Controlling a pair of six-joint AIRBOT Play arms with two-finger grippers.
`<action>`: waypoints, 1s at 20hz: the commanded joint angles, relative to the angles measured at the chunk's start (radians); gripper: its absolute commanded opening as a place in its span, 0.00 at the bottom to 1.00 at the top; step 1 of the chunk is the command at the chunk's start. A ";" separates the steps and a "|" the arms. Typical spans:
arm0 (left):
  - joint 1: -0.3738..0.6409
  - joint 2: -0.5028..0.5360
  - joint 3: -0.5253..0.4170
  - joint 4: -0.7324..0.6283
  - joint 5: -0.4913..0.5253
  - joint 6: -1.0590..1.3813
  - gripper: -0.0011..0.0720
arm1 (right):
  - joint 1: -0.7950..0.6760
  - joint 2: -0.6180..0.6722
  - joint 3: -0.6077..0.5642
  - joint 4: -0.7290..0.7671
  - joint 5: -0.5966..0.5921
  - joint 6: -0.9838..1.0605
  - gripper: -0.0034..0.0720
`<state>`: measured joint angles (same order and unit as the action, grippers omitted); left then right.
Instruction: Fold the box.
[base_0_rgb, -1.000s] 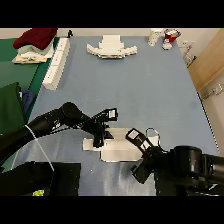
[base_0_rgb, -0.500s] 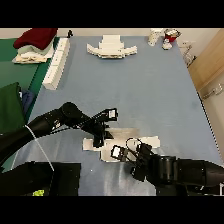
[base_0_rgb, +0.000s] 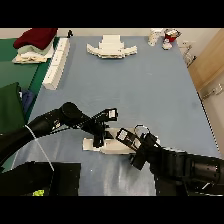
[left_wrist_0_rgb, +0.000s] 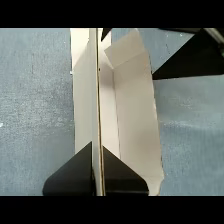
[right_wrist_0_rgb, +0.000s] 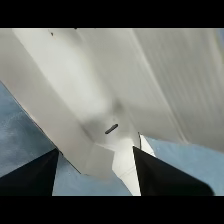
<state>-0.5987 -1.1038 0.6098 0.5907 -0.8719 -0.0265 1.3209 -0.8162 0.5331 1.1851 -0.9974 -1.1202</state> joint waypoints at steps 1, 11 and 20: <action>0.000 0.000 0.001 0.000 0.000 0.000 0.03 | -0.034 0.038 0.002 -0.021 -0.032 0.020 1.00; 0.000 0.000 0.001 0.000 0.000 0.000 0.03 | -0.452 0.038 -0.014 0.438 0.128 -0.840 1.00; 0.000 0.000 0.001 0.000 0.000 0.000 0.03 | -0.834 -0.022 -0.077 1.035 0.040 -1.777 1.00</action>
